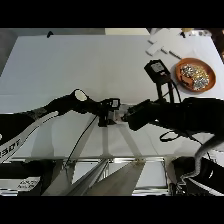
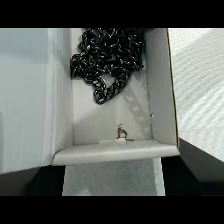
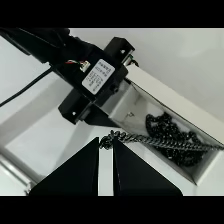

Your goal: Fold the box and place the chain.

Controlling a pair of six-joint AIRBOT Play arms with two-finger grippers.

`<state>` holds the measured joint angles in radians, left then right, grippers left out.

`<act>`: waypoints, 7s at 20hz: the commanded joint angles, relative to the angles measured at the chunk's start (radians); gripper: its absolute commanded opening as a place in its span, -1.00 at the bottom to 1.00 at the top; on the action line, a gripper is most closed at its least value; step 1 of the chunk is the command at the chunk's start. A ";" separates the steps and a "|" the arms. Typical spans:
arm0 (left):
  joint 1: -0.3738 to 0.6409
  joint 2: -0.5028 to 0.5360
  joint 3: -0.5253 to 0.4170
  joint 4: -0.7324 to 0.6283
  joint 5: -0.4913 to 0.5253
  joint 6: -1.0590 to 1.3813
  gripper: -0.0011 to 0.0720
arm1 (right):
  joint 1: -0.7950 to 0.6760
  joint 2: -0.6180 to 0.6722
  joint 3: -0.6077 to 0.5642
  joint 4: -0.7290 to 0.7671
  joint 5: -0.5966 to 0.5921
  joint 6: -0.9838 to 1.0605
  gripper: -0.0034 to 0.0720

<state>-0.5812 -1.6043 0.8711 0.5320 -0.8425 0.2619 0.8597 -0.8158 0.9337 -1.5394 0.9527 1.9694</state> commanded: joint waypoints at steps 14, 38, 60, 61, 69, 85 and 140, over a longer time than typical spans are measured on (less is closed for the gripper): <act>0.000 0.000 0.000 0.000 0.000 0.000 -0.95 | -0.014 -0.265 0.001 -0.075 -0.045 0.019 -0.23; 0.000 0.000 0.000 0.000 0.000 0.000 -0.95 | -0.724 -0.580 0.002 -0.075 -0.062 -0.278 0.06; 0.000 0.000 0.000 0.000 0.000 0.000 -0.95 | -0.724 -0.441 0.001 -0.083 0.097 -0.383 -0.88; 0.000 0.000 0.000 0.000 0.000 0.000 -0.95 | -0.718 -0.393 0.001 -0.071 0.137 -0.388 -0.88; 0.000 0.000 0.000 0.000 0.000 0.000 -0.95 | -0.465 -0.024 0.001 0.034 0.244 -0.332 -0.88; 0.000 0.000 0.000 0.000 0.000 0.000 -0.95 | -0.061 0.015 0.000 0.093 -0.057 -0.114 -0.88; 0.000 0.000 0.000 0.000 0.000 0.000 -0.95 | -0.627 -0.724 0.109 -0.045 0.089 -0.259 -0.88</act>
<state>-0.5812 -1.6047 0.8711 0.5320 -0.8425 0.2615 0.2329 -1.5352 1.0435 -1.5814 1.0496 1.7447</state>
